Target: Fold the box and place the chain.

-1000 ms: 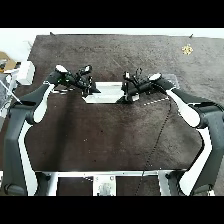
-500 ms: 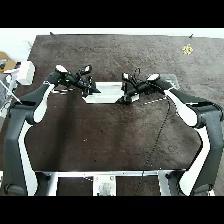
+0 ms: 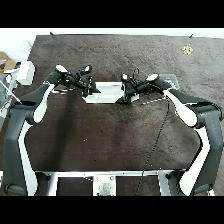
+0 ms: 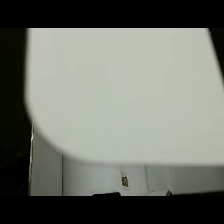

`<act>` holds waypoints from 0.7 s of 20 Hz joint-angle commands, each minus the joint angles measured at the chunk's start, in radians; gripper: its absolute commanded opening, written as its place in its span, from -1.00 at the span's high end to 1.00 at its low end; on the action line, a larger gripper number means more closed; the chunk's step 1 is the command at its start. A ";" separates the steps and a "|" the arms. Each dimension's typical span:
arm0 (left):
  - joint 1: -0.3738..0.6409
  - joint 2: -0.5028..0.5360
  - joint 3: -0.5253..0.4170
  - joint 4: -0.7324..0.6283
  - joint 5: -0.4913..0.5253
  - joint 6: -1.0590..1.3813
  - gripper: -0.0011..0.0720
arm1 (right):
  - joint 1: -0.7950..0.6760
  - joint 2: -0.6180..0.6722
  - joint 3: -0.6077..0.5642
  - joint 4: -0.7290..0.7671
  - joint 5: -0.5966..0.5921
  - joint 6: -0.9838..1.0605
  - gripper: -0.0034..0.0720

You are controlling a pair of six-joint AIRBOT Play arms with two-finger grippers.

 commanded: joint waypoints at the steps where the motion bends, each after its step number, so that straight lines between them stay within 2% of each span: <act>1: 0.000 0.000 0.000 0.000 0.000 0.000 0.94 | 0.000 -0.001 0.000 -0.021 0.002 0.000 -0.75; 3: 0.000 0.000 0.000 0.000 0.000 0.000 0.94 | 0.000 -0.001 0.000 -0.022 0.001 0.001 -0.52; 4: 0.000 0.000 0.000 0.000 0.000 0.000 0.94 | 0.000 -0.002 0.000 -0.025 0.000 0.001 -0.52; 6: 0.000 0.000 0.000 0.000 0.000 0.000 0.94 | 0.000 -0.002 0.000 -0.029 -0.010 0.001 -0.14; 14: 0.000 0.000 0.000 0.000 0.000 0.000 0.94 | 0.000 -0.001 0.000 -0.028 -0.040 0.001 -0.14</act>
